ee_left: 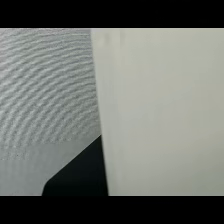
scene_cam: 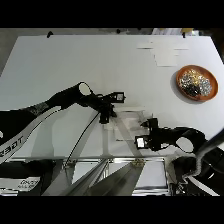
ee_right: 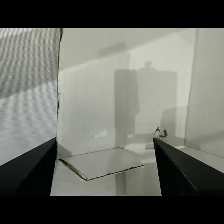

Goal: Fold the box and place the chain.

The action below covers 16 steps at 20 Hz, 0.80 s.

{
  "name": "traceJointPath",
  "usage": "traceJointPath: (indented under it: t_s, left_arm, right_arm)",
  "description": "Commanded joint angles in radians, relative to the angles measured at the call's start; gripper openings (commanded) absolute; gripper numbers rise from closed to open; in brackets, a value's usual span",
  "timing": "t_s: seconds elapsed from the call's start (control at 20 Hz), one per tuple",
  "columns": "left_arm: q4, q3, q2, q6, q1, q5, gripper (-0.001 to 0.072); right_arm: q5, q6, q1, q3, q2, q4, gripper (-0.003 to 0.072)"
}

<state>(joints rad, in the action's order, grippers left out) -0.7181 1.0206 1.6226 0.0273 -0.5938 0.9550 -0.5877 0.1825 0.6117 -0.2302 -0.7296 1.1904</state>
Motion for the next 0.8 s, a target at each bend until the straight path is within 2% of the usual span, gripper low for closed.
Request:
traceJointPath:
  t_s: [0.0, 0.25, 0.5, 0.75]
  left_arm:
    - [0.0, 0.0, 0.001, -0.001, 0.0, 0.0, 0.0011]
    - [0.0, 0.0, 0.001, -0.001, 0.0, 0.0, 0.0011]
    - [0.0, 0.0, 0.001, -0.001, 0.0, 0.0, 0.0011]
    - [0.0, 0.0, 0.001, -0.001, 0.0, 0.0, 0.0011]
  right_arm:
    - [0.043, -0.001, 0.001, 0.001, 0.001, 0.016, 0.0628]
    - [0.027, -0.001, -0.002, -0.017, 0.06, -0.018, 0.0628]
    - [-0.042, -0.001, -0.099, -0.041, 0.06, -0.063, 0.0627]
    - [-0.056, -0.006, -0.172, -0.085, 0.027, -0.156, 0.0602]
